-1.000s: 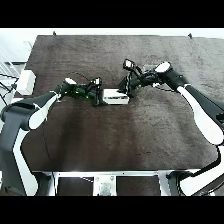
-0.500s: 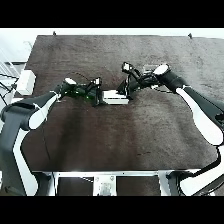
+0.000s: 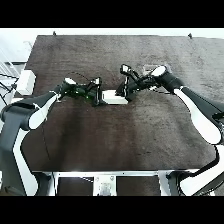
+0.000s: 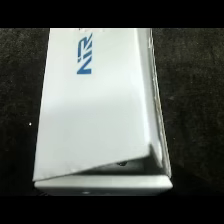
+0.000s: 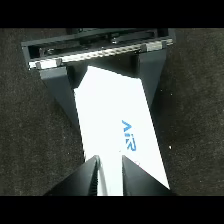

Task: Fold the box and place the chain.

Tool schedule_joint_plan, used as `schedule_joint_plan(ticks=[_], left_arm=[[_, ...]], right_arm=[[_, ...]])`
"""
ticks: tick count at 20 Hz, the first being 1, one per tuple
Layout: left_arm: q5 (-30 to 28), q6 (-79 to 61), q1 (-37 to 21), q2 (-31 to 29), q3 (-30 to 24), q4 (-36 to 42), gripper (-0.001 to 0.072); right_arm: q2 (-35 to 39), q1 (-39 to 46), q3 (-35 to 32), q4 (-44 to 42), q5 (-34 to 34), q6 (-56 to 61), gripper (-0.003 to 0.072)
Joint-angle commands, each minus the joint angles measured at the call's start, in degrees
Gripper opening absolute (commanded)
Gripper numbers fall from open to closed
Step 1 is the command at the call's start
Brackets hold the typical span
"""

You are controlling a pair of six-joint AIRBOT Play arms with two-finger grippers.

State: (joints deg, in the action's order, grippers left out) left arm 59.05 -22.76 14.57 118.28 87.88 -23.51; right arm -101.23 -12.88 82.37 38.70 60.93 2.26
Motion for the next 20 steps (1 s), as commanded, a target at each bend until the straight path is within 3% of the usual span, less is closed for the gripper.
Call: schedule_joint_plan(ticks=[1,6,8,11,15,16,19,20], left_arm=[[0.00,-0.02,-0.02,0.00,0.02,-0.02,0.0385],[0.00,-0.02,-0.02,0.00,0.02,-0.02,0.0385],[0.00,-0.02,-0.02,0.00,0.02,-0.02,0.0385],[-0.02,-0.02,-0.02,0.00,0.02,-0.02,0.0385],[-0.02,-0.02,-0.02,0.00,0.02,-0.02,0.0385],[-0.02,-0.02,-0.02,0.00,0.02,-0.02,0.0385],[-0.02,-0.02,-0.02,0.00,0.02,-0.02,0.0385],[-0.02,-0.04,-0.02,0.00,0.02,-0.02,0.0385]], right_arm=[[-0.20,-0.31,-0.15,0.04,0.35,0.22,0.0144],[-0.24,-0.55,-2.75,0.04,0.83,-0.26,0.0169],[-0.24,-0.55,-3.04,-0.20,2.43,-2.64,0.0285],[-0.15,0.44,-2.82,-4.66,2.64,-4.48,0.0377],[-0.15,3.06,-2.84,-13.29,4.33,-7.45,0.0374],[-0.15,3.58,-2.84,-13.92,4.28,-7.45,0.0346],[-0.79,4.00,-3.28,-14.03,4.26,-7.26,0.0073],[-1.29,3.96,-3.63,-14.01,4.31,-7.08,0.0052]])
